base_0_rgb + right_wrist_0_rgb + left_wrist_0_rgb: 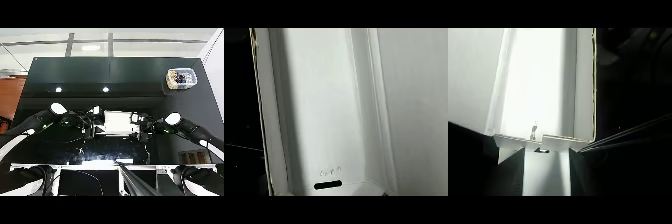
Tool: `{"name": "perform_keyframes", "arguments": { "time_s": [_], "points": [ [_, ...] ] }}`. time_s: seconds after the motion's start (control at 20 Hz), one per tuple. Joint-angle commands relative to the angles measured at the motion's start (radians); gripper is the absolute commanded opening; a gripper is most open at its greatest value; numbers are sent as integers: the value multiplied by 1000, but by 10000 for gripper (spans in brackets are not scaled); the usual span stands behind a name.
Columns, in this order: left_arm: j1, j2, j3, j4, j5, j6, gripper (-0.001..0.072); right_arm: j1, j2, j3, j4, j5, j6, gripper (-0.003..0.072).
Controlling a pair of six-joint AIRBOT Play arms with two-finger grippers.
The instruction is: Fold the box and place the chain.
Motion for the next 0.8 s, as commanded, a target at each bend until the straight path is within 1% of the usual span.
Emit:
{"name": "perform_keyframes", "arguments": {
  "time_s": [0.0, 0.05, 0.4, 0.45, 0.75],
  "points": [
    [-4, 0, 0, -27, 2, 0, 160, 1, 0, 0, 0, 2, -1, 467],
    [-11, 0, 0, -27, 2, 0, 143, 1, 0, 0, 0, 1, 0, 467],
    [-86, -13, 2, -31, 29, -19, 137, 1, 0, 0, 0, 0, 0, 467],
    [-85, -13, 2, -29, 33, -54, 35, 1, 0, 0, 0, 0, 0, 467],
    [-86, -13, 0, -27, 47, -69, 30, 1, 0, 0, 0, 0, 0, 467]
  ]
}}
